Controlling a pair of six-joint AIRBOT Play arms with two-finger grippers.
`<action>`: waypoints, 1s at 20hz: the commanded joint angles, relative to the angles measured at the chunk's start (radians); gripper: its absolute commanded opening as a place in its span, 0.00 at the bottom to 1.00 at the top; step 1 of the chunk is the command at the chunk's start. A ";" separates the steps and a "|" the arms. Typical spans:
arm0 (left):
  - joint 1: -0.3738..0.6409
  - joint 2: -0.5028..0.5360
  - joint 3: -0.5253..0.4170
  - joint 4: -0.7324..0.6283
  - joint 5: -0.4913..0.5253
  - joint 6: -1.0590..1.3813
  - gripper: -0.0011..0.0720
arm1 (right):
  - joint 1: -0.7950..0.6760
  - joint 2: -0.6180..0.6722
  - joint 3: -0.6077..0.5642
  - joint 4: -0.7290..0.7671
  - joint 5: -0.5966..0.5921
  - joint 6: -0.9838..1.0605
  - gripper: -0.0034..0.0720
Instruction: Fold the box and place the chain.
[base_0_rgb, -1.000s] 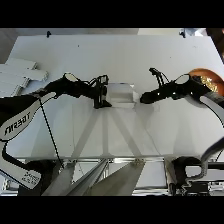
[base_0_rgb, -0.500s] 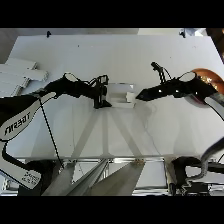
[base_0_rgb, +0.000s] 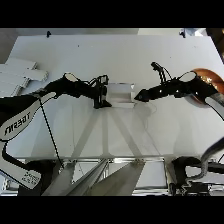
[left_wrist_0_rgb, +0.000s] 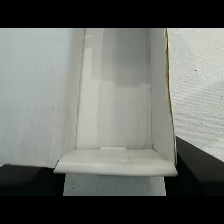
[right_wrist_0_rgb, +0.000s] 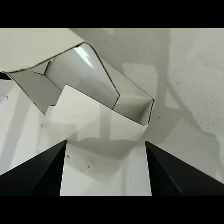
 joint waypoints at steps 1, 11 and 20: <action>0.001 0.000 0.000 0.000 0.000 0.000 0.40 | 0.002 0.001 0.000 -0.008 -0.010 0.000 0.77; 0.001 0.000 0.000 0.000 0.000 0.000 0.40 | 0.092 0.001 0.000 0.020 -0.077 0.061 0.75; 0.001 0.000 0.000 0.000 0.000 0.000 0.40 | 0.161 0.001 0.000 -0.195 -0.190 0.303 0.66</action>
